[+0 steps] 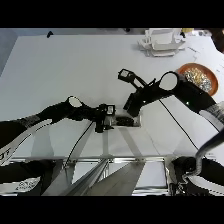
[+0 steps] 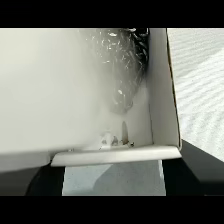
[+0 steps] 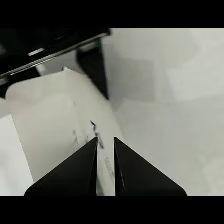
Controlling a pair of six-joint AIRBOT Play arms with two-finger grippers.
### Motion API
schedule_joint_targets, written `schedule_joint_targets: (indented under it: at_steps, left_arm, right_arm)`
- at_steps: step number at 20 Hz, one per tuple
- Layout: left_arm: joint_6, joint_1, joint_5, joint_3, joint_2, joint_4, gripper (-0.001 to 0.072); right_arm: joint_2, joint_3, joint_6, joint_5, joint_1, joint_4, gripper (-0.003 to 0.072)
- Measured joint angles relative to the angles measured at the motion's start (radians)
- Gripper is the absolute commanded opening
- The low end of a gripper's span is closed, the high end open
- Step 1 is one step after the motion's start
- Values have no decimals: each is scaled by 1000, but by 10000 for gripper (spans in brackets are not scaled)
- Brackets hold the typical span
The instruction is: Fold the box and place the chain.
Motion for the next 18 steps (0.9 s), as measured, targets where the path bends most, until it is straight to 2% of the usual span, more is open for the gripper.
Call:
schedule_joint_targets:
  at_steps: [2,4,9,11,12,18]
  left_arm:
    - [0,0,0,0,0,0,273]
    - [0,0,0,0,0,0,273]
    - [0,0,0,0,0,0,273]
    - [0,0,0,0,0,0,273]
    - [0,0,0,0,0,0,273]
    - [0,0,0,0,0,0,273]
  right_arm:
    - [15,-15,-51,6,34,-3,137]
    - [37,-36,-87,-3,55,-13,256]
    - [87,-99,-131,-50,87,-70,278]
    - [95,-113,-145,-63,100,-90,352]
    - [97,-116,-148,-74,106,-97,366]
    - [103,-126,-158,-89,117,-126,366]
